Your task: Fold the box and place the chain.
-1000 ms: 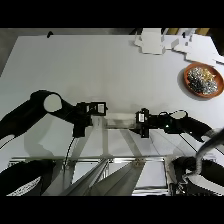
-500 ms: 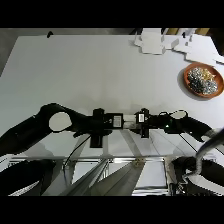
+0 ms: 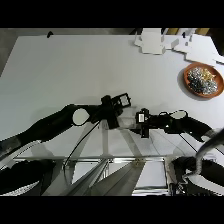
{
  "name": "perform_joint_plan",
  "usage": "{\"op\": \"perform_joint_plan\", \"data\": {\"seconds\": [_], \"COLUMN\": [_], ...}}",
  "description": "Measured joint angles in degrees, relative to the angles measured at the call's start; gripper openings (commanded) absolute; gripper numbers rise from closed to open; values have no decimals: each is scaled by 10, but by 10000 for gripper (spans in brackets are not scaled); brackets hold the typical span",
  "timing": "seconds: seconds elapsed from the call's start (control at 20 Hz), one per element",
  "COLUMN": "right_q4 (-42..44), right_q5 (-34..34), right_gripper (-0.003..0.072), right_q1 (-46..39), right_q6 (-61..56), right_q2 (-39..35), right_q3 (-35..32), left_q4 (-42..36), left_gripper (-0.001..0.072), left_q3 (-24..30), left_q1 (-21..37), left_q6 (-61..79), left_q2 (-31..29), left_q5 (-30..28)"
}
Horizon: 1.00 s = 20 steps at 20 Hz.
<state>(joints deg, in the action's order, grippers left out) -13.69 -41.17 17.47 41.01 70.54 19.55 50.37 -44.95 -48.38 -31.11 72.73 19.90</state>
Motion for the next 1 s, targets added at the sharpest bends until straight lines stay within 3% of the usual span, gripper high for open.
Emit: {"op": "perform_joint_plan", "data": {"seconds": [0.2, 0.4, 0.55, 0.7, 0.9, 1.0], "right_q4": [0, 0, 0, 0, 0, 0], "right_q5": [0, 0, 0, 0, 0, 0], "right_gripper": [299, 299, 299, 299, 299, 299], "right_q1": [0, 0, 0, 0, 0, 0], "right_q6": [0, 0, 0, 0, 0, 0], "right_q2": [0, 0, 0, 0, 0, 0], "right_q3": [0, 0, 0, 0, 0, 0], "left_q4": [-10, -24, -16, 24, 83, 96], "left_gripper": [4, 5, 6, 3, 2, 2], "left_q3": [0, 0, 0, 0, 4, 15], "left_q1": [17, 40, 52, 65, 85, 94], "left_q6": [0, 0, 0, 0, -3, -4], "left_q2": [44, 72, 45, -11, -64, -74], "left_q5": [-56, -32, -13, 47, 207, 260]}}
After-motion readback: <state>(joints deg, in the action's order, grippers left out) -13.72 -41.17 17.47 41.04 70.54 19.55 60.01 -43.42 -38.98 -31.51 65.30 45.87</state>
